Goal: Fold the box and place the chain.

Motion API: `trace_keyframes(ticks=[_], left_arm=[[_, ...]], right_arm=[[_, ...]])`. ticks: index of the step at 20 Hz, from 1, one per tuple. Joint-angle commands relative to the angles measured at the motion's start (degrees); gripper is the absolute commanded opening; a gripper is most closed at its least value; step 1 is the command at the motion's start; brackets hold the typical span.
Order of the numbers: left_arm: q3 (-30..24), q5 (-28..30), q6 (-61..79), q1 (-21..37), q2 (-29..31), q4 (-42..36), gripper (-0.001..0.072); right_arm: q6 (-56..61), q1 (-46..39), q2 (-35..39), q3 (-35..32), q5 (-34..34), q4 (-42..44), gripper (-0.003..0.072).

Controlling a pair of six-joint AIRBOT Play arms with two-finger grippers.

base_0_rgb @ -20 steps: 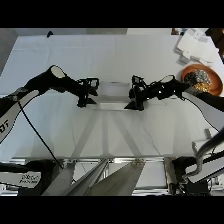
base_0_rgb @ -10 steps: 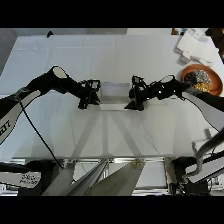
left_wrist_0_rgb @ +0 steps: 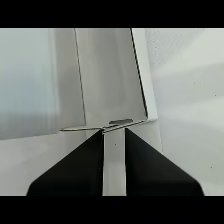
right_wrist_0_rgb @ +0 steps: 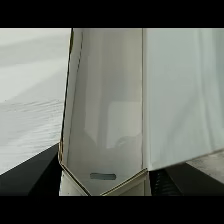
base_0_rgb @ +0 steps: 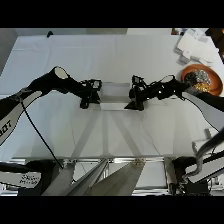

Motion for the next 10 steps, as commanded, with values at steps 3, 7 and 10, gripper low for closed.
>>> trace_keyframes(ticks=[3, 7, 10], left_arm=[[0.0, 0.39, 0.0, -0.33, -0.11, -4.79, 0.0141], [0.0, 0.35, -0.22, -0.33, -0.61, -7.52, 0.0188], [0.0, 0.35, -0.24, -0.33, -1.05, -7.5, 0.036]], right_arm=[[-0.04, 0.0, -0.02, 0.07, 0.04, -0.04, 0.0457], [-0.04, 0.0, -0.02, 0.07, 0.04, -0.04, 0.0457], [-0.04, 0.0, -0.02, 0.07, 0.04, -0.04, 0.0457]])
